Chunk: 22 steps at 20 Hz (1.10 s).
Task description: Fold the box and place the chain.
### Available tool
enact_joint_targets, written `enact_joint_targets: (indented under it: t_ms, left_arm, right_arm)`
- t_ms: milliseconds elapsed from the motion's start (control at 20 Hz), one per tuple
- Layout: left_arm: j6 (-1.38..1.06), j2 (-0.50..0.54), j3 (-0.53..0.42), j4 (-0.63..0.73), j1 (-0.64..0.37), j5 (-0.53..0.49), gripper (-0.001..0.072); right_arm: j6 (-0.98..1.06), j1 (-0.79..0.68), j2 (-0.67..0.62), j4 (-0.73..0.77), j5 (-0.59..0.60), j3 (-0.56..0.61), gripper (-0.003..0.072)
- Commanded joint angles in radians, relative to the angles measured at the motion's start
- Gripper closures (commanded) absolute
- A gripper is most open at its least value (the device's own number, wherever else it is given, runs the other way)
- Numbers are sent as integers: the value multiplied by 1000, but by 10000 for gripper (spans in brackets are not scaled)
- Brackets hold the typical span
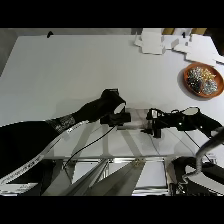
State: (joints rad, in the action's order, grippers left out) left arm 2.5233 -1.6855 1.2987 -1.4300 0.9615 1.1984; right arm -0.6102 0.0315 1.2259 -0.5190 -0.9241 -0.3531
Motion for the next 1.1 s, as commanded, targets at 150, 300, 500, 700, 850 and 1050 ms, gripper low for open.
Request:
enact_joint_targets:
  t_ms: [150, 300, 500, 700, 850, 1050]
  left_arm:
    - [-2, 0, 16, 2, -2, 27, 567]
    - [-6, -8, 25, 10, -2, 27, 566]
    - [-14, -33, 29, 50, 1, 36, 566]
    - [-28, -37, 64, 38, 0, 48, 711]
    - [-29, -47, 76, 45, 0, 56, 653]
    - [-88, -25, 76, 63, -10, 82, 130]
  right_arm:
    - [-1, 0, 0, 0, 0, 0, 290]
    - [-1, 0, 0, 0, 0, 0, 290]
    - [-1, 0, 0, 0, 0, 0, 290]
    - [-1, 0, 0, 0, 0, 0, 290]
    - [-1, 0, 0, 0, 0, 0, 290]
    - [-1, 0, 0, 0, 0, 0, 290]
